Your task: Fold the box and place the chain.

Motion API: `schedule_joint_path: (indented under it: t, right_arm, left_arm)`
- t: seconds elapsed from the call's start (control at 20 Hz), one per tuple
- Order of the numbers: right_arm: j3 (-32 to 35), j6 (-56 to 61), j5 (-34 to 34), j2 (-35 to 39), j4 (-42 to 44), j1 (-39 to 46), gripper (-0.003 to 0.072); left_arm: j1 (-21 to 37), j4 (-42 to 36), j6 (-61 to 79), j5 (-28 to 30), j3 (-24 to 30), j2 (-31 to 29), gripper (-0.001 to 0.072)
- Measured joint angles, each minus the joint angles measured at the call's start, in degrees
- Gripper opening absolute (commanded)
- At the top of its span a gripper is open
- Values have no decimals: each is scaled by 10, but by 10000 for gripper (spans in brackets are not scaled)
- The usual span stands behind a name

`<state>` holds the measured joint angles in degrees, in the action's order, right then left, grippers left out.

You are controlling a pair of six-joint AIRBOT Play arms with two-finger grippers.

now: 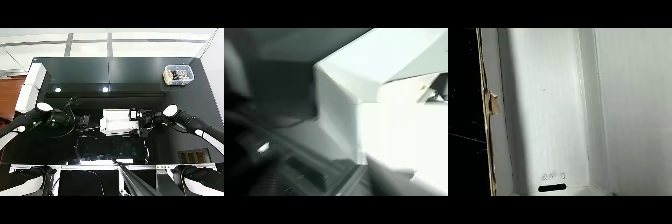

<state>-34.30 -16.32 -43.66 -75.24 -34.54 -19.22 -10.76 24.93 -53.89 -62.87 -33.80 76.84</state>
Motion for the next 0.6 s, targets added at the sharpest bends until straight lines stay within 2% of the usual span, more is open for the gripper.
schedule_joint_path:
  t: [0.2, 0.3, 0.4, 0.45, 0.5, 0.6]
  right_arm:
    - [0, 0, 0, 0, 0, 0, 178]
    - [0, 0, 0, 0, 0, 0, 178]
    - [0, 0, 0, 0, 0, 0, 179]
    - [0, 0, 0, 0, 0, 0, 178]
    - [0, 0, 0, 0, 0, 0, 178]
    - [0, 0, 0, 0, 0, 0, 178]
  left_arm:
    - [-22, -24, 5, -6, -23, 2, 609]
    - [-45, -27, -7, 2, -35, 2, 479]
    - [-72, -17, -36, 20, -53, 2, 452]
    - [-84, -5, -58, 28, -63, 2, 328]
    - [-96, 11, -82, 36, -75, 2, 273]
    - [-116, 49, -137, 51, -98, 2, 272]
